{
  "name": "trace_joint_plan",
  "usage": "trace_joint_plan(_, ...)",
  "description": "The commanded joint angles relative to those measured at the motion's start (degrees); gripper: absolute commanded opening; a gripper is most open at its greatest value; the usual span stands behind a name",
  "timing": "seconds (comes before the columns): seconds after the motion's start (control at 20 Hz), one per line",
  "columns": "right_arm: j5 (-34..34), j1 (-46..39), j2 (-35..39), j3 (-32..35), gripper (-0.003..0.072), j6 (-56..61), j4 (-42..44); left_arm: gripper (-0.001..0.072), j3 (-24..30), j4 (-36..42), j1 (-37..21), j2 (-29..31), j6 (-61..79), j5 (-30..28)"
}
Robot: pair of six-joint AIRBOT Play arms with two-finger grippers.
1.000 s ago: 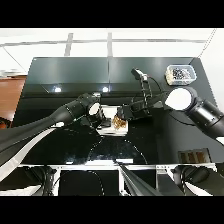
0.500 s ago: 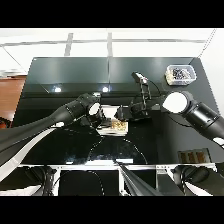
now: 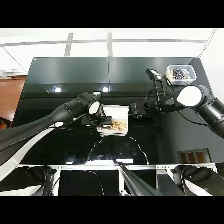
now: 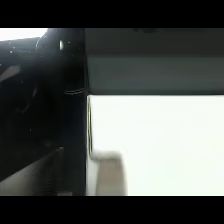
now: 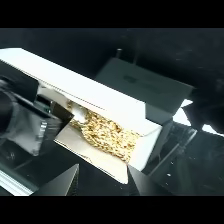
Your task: Fold the box and place the chain.
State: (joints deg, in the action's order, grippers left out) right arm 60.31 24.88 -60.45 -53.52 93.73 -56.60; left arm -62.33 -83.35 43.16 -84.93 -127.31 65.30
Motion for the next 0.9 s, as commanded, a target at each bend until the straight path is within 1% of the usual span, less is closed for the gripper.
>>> trace_joint_plan(0.0,0.61,-0.48,0.17,0.02,0.0354,-0.09,-1.14,0.0541,-1.01,-2.16,0.00,3.17,0.44,2.91)
trace_joint_plan(0.15,0.33,-0.48,0.17,0.02,0.0353,-0.09,-1.11,0.0541,-0.39,-7.02,-0.02,11.02,5.81,6.62)
trace_joint_plan(0.25,0.35,-0.48,0.17,0.02,0.0353,-0.09,-1.11,0.0541,2.56,-14.62,-1.07,18.12,6.16,8.13)
trace_joint_plan(0.3,0.35,-0.48,0.17,0.02,0.0353,-0.07,-1.11,0.0541,5.27,-18.08,-3.23,21.70,6.16,8.59)
trace_joint_plan(0.35,0.33,-0.48,0.17,0.02,0.0353,-0.09,-1.11,0.0541,8.37,-19.06,-6.78,24.83,6.14,8.68)
trace_joint_plan(0.4,0.24,-0.48,0.17,0.02,0.0353,-0.07,-1.09,0.0541,11.87,-18.01,-11.61,27.52,6.16,8.61)
trace_joint_plan(0.45,0.11,-0.48,0.17,0.02,0.0353,-0.07,-1.09,0.0540,15.80,-14.62,-17.84,29.79,6.93,7.48)
trace_joint_plan(0.5,-0.04,-0.48,0.17,0.02,0.0353,-0.07,-1.09,0.0541,19.32,-8.24,-23.98,31.08,10.01,5.16)
trace_joint_plan(0.55,-0.15,-0.48,0.17,0.02,0.0353,-0.07,-1.07,0.0540,22.88,2.54,-30.29,31.47,19.04,1.66)
trace_joint_plan(0.6,-0.20,-0.48,0.17,0.02,0.0353,-0.04,-1.07,0.0539,25.70,15.43,-35.15,30.84,37.29,-1.40)
trace_joint_plan(0.65,-0.24,-0.48,0.17,0.02,0.0353,-0.02,-1.07,0.0539,27.30,25.94,-38.01,29.68,56.65,-0.72)
trace_joint_plan(0.7,-0.24,-0.48,0.17,0.02,0.0353,-0.02,-1.07,0.0540,28.17,33.48,-39.39,28.24,73.26,2.03)
trace_joint_plan(0.75,-0.20,-0.48,0.17,0.02,0.0353,-0.02,-1.07,0.0541,28.39,36.54,-39.19,26.86,84.72,2.95)
trace_joint_plan(0.8,-0.15,-0.48,0.17,0.02,0.0353,-0.02,-1.07,0.0581,28.37,38.40,-38.14,25.53,93.70,2.58)
trace_joint_plan(0.85,-0.15,-0.48,0.17,0.02,0.0353,-0.02,-1.07,0.0718,28.37,39.85,-36.70,24.39,101.31,1.70)
